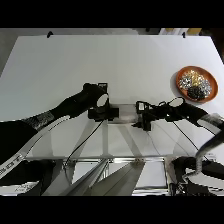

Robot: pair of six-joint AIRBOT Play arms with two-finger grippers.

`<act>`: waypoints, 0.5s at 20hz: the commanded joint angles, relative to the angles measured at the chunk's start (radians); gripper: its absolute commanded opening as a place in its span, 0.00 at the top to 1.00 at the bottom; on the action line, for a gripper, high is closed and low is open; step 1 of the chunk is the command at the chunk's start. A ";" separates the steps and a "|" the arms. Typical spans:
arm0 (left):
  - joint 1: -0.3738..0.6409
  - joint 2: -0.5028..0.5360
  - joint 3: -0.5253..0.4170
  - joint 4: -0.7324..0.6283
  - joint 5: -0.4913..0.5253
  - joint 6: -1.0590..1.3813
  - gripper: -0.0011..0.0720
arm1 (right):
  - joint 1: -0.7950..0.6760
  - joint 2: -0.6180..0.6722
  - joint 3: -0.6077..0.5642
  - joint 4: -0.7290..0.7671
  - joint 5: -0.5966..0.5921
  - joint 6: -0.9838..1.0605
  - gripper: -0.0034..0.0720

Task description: Fold the box and place the chain.

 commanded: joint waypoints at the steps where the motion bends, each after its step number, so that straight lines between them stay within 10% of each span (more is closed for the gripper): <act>1: -0.019 -0.026 0.007 0.017 -0.004 -0.055 0.56 | 0.001 0.001 0.000 0.000 0.000 0.000 0.43; 10: -0.037 -0.041 0.007 0.027 0.064 0.017 0.56 | 0.001 0.001 0.000 0.000 0.000 0.000 0.43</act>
